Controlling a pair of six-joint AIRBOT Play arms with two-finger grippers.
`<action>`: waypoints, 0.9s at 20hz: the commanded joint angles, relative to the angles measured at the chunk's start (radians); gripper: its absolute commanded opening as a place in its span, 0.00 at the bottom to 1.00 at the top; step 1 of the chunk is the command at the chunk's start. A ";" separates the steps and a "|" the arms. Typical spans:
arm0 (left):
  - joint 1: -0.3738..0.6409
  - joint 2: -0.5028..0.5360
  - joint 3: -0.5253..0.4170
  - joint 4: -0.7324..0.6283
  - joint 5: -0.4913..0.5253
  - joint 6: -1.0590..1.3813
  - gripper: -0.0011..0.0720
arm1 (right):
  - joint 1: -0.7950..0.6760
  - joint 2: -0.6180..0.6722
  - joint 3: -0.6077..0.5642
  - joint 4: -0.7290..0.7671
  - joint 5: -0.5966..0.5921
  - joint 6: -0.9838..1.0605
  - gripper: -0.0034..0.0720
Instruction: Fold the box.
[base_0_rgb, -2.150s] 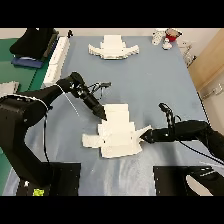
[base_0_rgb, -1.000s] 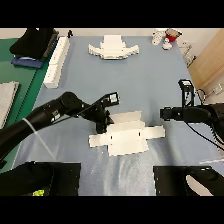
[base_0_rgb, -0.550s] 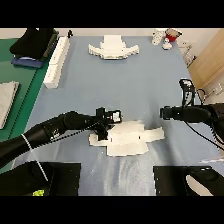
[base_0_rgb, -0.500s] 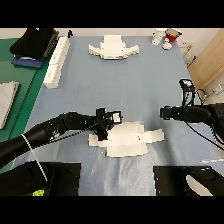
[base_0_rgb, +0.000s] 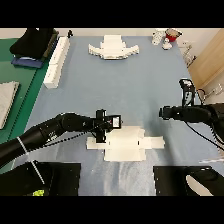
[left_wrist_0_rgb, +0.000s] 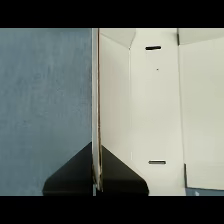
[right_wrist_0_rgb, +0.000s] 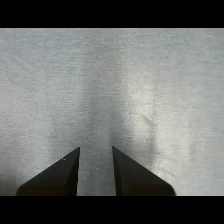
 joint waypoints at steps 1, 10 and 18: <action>0.002 0.056 0.012 0.023 -0.016 -0.002 0.03 | 0.000 0.000 0.000 0.013 0.003 0.000 0.47; -0.037 0.120 0.013 0.092 0.008 -0.211 0.02 | 0.000 0.000 0.000 0.020 0.006 0.000 0.47; 0.015 0.073 -0.009 0.322 0.211 -0.211 0.03 | 0.000 0.000 0.000 0.062 0.034 0.000 0.47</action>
